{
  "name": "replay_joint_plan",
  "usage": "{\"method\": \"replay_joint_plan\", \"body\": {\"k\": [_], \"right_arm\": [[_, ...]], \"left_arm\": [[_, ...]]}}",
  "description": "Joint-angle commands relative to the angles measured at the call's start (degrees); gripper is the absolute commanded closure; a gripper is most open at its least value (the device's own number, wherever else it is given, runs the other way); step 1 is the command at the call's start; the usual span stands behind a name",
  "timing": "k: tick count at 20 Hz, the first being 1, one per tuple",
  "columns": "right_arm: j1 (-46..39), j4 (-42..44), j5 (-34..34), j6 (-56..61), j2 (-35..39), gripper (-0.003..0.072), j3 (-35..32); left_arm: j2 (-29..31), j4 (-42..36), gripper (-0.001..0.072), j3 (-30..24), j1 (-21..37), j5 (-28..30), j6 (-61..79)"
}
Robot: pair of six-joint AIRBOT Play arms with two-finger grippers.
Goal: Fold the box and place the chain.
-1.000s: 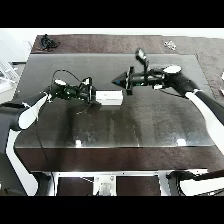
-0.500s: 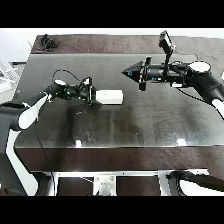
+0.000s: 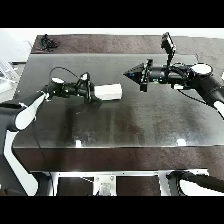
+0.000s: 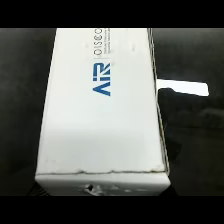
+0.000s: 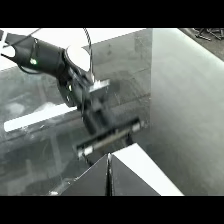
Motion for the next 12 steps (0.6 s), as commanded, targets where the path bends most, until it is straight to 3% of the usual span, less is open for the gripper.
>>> {"method": "replay_joint_plan", "body": {"k": [1,3,7,10,12], "right_arm": [[-1.11,-0.02,0.55,2.34,0.26,0.0678,-0.04],[-1.99,-0.07,0.55,3.43,0.31,0.0678,-0.04],[-2.64,-0.02,0.52,4.26,0.28,0.0678,-0.04],[-2.64,-0.02,0.50,5.64,0.28,0.0677,-0.07],[-2.62,0.00,0.50,5.70,0.28,0.0678,-0.07]], "left_arm": [[5.33,-1.31,0.0694,0.17,2.99,2.91,-8.46],[10.69,-0.72,0.0695,-0.04,6.27,7.69,-12.17],[20.22,3.28,0.0693,-1.95,14.64,25.16,-19.32],[21.57,4.07,0.0691,-1.95,21.77,34.56,-27.12],[20.61,4.09,0.0691,-1.95,26.36,37.70,-34.84]]}}
